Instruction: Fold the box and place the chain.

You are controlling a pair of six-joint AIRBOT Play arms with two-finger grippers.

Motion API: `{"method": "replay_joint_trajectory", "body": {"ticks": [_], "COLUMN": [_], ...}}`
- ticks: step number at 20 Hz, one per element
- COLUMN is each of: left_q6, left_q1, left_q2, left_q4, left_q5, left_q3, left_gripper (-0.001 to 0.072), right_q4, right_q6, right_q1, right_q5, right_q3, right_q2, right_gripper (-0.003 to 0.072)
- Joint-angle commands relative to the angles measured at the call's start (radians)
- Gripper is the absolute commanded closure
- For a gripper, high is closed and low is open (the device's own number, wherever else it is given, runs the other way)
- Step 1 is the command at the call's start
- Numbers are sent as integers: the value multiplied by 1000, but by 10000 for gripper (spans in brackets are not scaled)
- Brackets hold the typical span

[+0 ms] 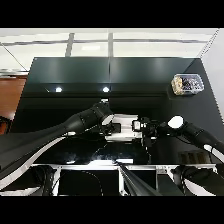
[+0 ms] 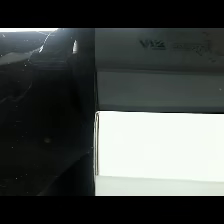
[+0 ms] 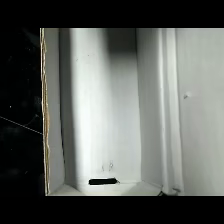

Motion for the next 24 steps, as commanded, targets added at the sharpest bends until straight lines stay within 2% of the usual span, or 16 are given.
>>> {"method": "replay_joint_trajectory", "body": {"ticks": [1, 4, 8, 13, 14, 15, 16, 17, 19, 21, 24], "left_q6": [0, 0, 12, 24, 24, 23, 23, 23, 23, 23, 23], "left_q1": [1, 2, 2, 2, 2, 2, 2, 2, 2, 2, 2], "left_q2": [-1, -1, -1, -1, -1, -1, -1, -1, -1, -1, -1], "left_q4": [0, 6, 7, 7, 6, 6, 3, 3, 3, 3, 3], "left_q5": [-3, -8, -10, -10, -10, -10, -10, -10, -10, -10, -8], "left_q3": [0, 0, 0, 0, 0, 0, 0, 0, 0, 0, 0], "left_gripper": [684, 684, 683, 683, 683, 683, 682, 683, 682, 682, 682], "right_q4": [-17, -30, -141, -128, -123, -114, -103, -89, -71, -1, 74], "right_q6": [72, 90, 109, 109, 109, 108, 109, 111, 117, 124, 124], "right_q1": [0, 0, -5, -2, -2, -2, -2, -2, -2, 5, 59], "right_q5": [1, 5, 32, 62, 81, 97, 106, 112, 133, 130, 42], "right_q3": [3, 8, 8, 8, 8, 8, 7, 7, 7, 5, 0], "right_q2": [1, 36, 124, 157, 157, 157, 157, 157, 157, 154, 133], "right_gripper": [22, 15, 16, 22, 134, 191, 192, 295, 570, 557, 557]}}
